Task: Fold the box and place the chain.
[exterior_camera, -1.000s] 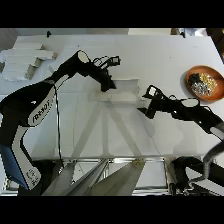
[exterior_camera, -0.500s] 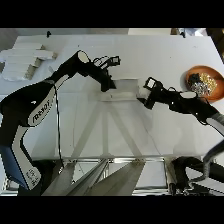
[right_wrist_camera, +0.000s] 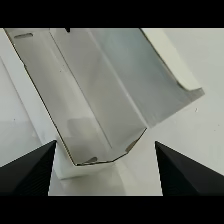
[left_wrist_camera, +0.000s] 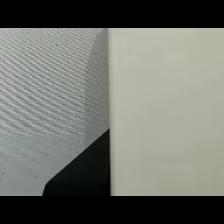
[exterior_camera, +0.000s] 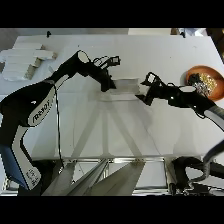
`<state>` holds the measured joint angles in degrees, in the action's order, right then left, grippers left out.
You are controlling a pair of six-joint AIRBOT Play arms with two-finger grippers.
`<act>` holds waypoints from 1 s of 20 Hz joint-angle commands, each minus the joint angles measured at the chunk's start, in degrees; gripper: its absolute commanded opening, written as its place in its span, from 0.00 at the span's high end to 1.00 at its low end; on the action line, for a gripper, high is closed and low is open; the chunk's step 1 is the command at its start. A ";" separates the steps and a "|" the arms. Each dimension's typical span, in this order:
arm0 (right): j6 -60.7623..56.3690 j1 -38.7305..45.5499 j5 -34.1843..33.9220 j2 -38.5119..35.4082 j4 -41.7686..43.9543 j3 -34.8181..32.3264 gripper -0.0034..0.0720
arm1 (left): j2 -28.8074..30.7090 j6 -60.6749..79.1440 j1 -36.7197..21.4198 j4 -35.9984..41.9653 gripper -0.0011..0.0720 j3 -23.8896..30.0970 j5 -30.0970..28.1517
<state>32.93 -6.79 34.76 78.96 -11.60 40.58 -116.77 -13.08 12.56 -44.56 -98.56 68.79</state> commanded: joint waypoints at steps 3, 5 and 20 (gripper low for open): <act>-0.33 1.70 3.21 4.72 -0.96 5.97 0.04 | 0.02 0.02 0.04 -0.02 0.96 0.00 0.00; -3.10 2.56 6.64 6.99 -4.79 8.22 0.04 | 0.02 0.02 0.04 -0.02 0.96 0.00 0.00; -7.10 2.29 17.05 16.79 -9.70 15.17 0.04 | 0.02 0.02 0.04 -0.02 0.96 0.00 0.02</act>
<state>26.57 -3.97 50.22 94.74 -19.31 55.00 -116.71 -13.06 12.56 -44.71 -98.59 68.84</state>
